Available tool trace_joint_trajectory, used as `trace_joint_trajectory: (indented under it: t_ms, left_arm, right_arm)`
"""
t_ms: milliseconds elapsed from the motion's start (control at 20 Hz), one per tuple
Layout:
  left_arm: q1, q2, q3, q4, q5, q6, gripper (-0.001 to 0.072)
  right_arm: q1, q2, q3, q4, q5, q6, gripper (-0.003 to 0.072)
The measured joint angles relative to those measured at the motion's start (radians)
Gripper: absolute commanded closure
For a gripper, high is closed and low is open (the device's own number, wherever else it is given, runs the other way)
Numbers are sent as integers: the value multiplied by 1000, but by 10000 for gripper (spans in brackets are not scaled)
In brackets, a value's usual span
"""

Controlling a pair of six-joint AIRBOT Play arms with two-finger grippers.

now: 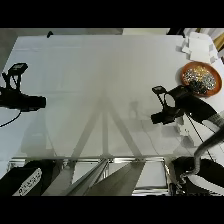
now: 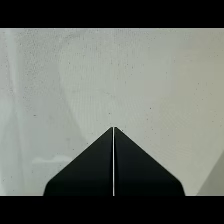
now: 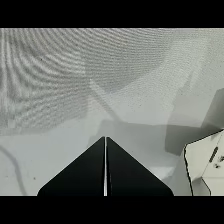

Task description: Fold the box and place the chain.

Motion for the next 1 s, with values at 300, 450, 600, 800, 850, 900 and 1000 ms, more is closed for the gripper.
trace_joint_trajectory:
  t_ms: [300,450,600,800,850,900,1000]
  left_arm:
    - [0,0,0,0,0,0,701]
    - [0,0,0,0,0,0,701]
    - [0,0,0,0,0,0,701]
    - [0,0,0,0,0,0,701]
    - [0,0,0,0,0,0,701]
    - [0,0,0,0,0,0,701]
    - [0,0,0,0,0,0,701]
  right_arm:
    - [-21,4,69,-89,88,-28,678]
    - [-139,15,144,-158,157,-80,678]
    - [-360,30,209,-207,179,-134,678]
    - [-692,46,264,-266,182,-271,667]
    - [-766,48,272,-275,177,-306,547]
    - [-839,49,277,-278,163,-335,328]
    - [-955,50,285,-283,119,-377,205]
